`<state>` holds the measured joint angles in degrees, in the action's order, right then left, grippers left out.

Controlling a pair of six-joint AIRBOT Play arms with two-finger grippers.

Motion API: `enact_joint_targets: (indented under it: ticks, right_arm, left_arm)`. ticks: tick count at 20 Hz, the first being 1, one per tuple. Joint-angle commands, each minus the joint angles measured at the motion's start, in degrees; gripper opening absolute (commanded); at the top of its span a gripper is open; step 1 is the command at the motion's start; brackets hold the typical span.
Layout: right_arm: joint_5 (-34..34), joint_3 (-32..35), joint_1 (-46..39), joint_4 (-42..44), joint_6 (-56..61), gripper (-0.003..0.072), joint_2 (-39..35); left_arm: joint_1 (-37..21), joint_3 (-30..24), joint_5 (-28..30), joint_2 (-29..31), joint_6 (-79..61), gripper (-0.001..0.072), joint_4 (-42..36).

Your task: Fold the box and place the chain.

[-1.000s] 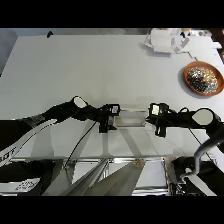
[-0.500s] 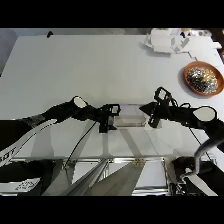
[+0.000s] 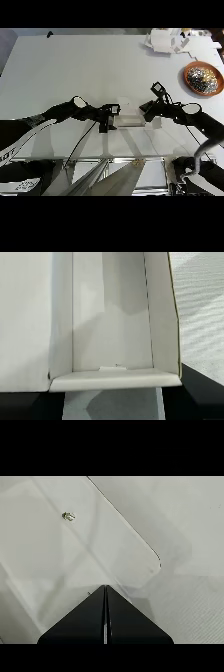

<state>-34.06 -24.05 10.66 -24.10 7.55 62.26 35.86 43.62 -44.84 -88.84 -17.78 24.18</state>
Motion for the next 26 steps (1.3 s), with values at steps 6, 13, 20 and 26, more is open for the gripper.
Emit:
enact_joint_targets:
  ticks: [6,13,20,26]
  right_arm:
    - [-13.90,-3.80,-0.02,-9.55,2.86,0.0016,-7.82]
    - [-31.28,-3.76,0.00,-50.56,4.13,0.0020,-16.15]
    - [-22.86,-3.61,0.00,-41.79,-6.86,0.0297,-14.21]
    - [-17.29,-3.08,0.00,-32.26,-18.03,0.0212,-6.34]
  left_arm:
    - [-0.04,-0.02,0.02,0.04,-0.11,0.0144,0.04]
    - [-0.04,-0.02,0.00,0.04,-0.11,0.0144,0.04]
    - [-0.04,-0.02,0.02,0.04,-0.11,0.0144,0.04]
    - [-0.04,-0.02,0.02,0.04,-0.11,0.0144,0.04]
